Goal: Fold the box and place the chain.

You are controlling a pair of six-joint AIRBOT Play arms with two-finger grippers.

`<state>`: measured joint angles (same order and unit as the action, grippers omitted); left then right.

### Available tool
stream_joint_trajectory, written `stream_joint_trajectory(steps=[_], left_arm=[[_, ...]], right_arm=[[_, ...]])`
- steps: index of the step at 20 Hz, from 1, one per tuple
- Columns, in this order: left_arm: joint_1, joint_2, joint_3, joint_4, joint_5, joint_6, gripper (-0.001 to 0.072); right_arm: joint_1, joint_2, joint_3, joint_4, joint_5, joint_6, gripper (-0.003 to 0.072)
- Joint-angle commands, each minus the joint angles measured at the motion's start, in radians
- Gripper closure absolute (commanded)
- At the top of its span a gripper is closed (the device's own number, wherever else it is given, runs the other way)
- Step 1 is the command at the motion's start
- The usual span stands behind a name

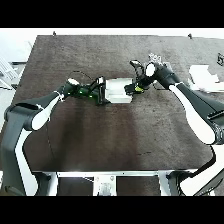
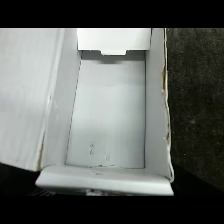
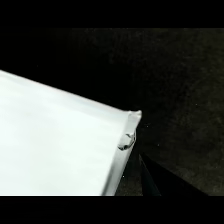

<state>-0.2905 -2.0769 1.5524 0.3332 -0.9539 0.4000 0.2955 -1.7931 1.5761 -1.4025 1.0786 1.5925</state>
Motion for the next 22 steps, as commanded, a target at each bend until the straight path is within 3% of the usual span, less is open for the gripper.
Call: stream_joint_trajectory(steps=[1,10,17,22], left_arm=[[0.0,0.001,0.0,-0.001,-0.001,0.0,0.0195],[0.0,0.001,0.0,-0.001,-0.002,-0.003,0.0195],[0.0,0.001,0.0,-0.001,-0.004,-0.003,0.0195],[0.0,0.001,0.0,-0.001,-0.008,-0.003,0.0195]], right_arm=[[0.029,-0.001,0.001,-0.085,-0.013,0.115,0.0249],[0.061,-0.015,0.002,-0.129,-0.011,0.19,0.025],[0.08,-0.068,0.089,-0.266,0.081,0.274,0.0254],[0.085,-0.081,0.11,-0.283,0.116,0.303,0.028]])
